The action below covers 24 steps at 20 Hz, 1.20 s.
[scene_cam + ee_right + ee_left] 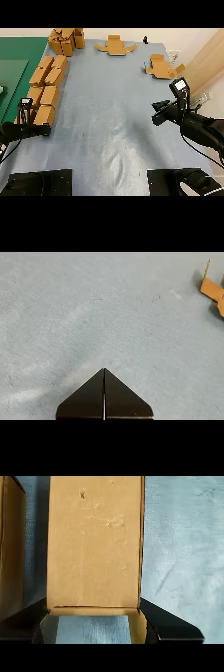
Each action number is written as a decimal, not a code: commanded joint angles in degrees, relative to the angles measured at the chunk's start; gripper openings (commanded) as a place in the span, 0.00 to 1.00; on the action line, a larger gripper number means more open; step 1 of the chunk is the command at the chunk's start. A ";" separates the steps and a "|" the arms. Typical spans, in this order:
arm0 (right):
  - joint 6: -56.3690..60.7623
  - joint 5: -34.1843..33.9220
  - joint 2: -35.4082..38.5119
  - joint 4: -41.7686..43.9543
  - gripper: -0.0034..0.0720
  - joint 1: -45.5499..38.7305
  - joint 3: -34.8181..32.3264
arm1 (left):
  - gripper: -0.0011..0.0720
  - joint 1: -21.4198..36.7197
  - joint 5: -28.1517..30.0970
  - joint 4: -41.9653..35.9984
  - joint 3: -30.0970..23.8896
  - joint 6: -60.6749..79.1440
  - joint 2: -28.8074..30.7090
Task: Fold the box.
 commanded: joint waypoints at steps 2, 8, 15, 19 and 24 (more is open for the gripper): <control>0.07 -1.70 0.04 0.07 0.05 -0.02 -0.02 | 0.03 1.20 3.56 -0.33 -0.17 -0.98 -3.76; 0.13 -1.84 0.02 0.13 0.05 -0.02 -0.02 | 0.73 3.04 2.21 -1.25 0.22 0.11 -3.54; 0.13 -1.86 0.00 1.14 0.05 -0.02 -0.02 | 0.96 3.02 -2.45 -1.51 0.59 7.52 2.84; 0.15 -1.86 0.02 1.55 0.05 -0.02 -0.02 | 0.96 3.04 -2.56 -0.63 0.81 8.28 4.83; 0.15 -2.05 0.02 2.67 0.05 -0.02 -0.02 | 0.96 3.04 -5.03 1.07 4.92 8.31 4.94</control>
